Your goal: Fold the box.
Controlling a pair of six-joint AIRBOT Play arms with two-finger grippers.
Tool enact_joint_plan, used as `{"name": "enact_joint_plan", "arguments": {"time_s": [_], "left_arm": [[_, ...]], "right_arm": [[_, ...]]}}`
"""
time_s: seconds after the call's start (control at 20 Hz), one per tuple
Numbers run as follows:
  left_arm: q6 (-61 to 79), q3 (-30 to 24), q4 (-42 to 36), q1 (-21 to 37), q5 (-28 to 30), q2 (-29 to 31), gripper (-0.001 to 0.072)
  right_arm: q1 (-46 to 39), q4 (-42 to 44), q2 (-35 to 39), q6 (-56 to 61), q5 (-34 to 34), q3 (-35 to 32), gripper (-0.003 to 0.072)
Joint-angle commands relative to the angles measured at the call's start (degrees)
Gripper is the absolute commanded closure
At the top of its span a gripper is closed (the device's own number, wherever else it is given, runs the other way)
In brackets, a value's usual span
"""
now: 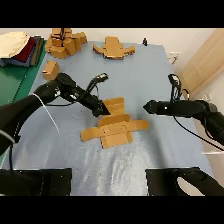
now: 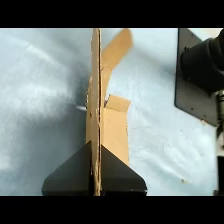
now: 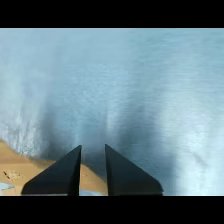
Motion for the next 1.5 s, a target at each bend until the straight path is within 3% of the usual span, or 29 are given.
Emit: {"name": "enact_joint_plan", "arguments": {"time_s": [0.0, 0.05, 0.1, 0.15, 0.3, 0.45, 0.65, 0.85, 0.95, 1.45], "left_arm": [[6.2, -2.8, 2.1, -6.1, 11.1, 4.7, 0.0701], [6.3, -3.5, 3.0, -7.2, 15.4, 5.0, 0.0701], [6.3, -3.8, 3.5, -7.8, 17.7, 4.8, 0.0698], [6.8, -4.1, 3.5, -8.0, 18.8, 4.3, 0.0696], [6.6, -4.0, 3.5, -8.1, 21.0, 1.0, 0.0695], [6.8, -4.1, 3.3, -8.5, 19.5, -1.0, 0.0697], [7.7, -4.6, 2.8, -9.4, 15.4, 1.7, 0.0702], [13.6, -9.8, -2.7, -9.4, 19.1, 7.4, 0.0701], [15.3, -11.3, -3.4, -9.4, 18.1, 7.2, 0.0700], [22.2, -12.3, -5.7, -9.4, 15.3, 4.9, 0.0698]], "right_arm": [[-2.1, -0.9, 0.1, 1.6, -2.0, 1.0, 0.0466], [-2.1, -0.7, -0.1, 1.6, -2.2, 1.0, 0.0503], [-2.1, -0.3, -0.3, 1.6, -2.3, 1.0, 0.0607], [-2.1, -0.3, -0.3, 1.6, -2.3, 1.0, 0.0614], [-2.1, -0.3, -0.3, 1.6, -2.2, 1.0, 0.0614], [-2.1, -0.3, -0.3, 1.6, -2.2, 1.0, 0.0614], [-2.1, -0.3, -0.3, 1.6, -2.3, 0.8, 0.0615], [-2.1, -0.3, -0.3, 1.6, -2.1, -1.6, 0.0615], [-2.1, -0.2, -0.3, 1.6, -2.1, -2.4, 0.0654], [-2.1, 0.8, -0.3, 1.6, -2.0, -2.5, 0.0654]]}}
